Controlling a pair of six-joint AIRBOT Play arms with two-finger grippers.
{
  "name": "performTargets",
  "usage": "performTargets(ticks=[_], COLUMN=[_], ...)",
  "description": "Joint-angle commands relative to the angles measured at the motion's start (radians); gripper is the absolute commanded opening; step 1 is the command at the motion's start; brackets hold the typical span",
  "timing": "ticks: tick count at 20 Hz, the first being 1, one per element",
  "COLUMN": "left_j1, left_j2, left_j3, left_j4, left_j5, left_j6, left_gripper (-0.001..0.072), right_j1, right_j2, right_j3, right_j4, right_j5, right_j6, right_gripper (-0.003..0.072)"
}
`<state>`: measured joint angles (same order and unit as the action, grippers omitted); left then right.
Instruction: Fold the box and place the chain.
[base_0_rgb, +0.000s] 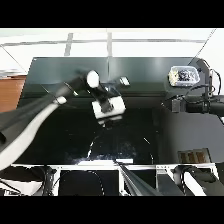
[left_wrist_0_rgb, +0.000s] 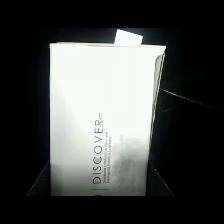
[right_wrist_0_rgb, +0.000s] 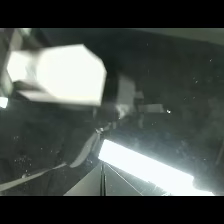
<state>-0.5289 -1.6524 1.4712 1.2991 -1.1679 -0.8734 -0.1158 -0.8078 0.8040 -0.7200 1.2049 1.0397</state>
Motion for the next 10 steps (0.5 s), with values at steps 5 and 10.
performTargets(ticks=[5, 10], left_j1=[0.572, 0.779], left_j2=[-0.046, -0.249], left_j3=[0.173, 0.414], left_j4=[0.110, 0.115], left_j5=[0.090, 0.071], left_j6=[-0.308, -0.309], left_gripper=[0.0336, 0.0354], right_j1=[-0.001, -0.001], right_j2=[0.001, 0.001], right_j3=[0.001, 0.001], right_j4=[0.005, 0.005], right_j5=[-0.061, -0.065], right_j6=[0.004, 0.027], right_gripper=[0.0017, 0.0017])
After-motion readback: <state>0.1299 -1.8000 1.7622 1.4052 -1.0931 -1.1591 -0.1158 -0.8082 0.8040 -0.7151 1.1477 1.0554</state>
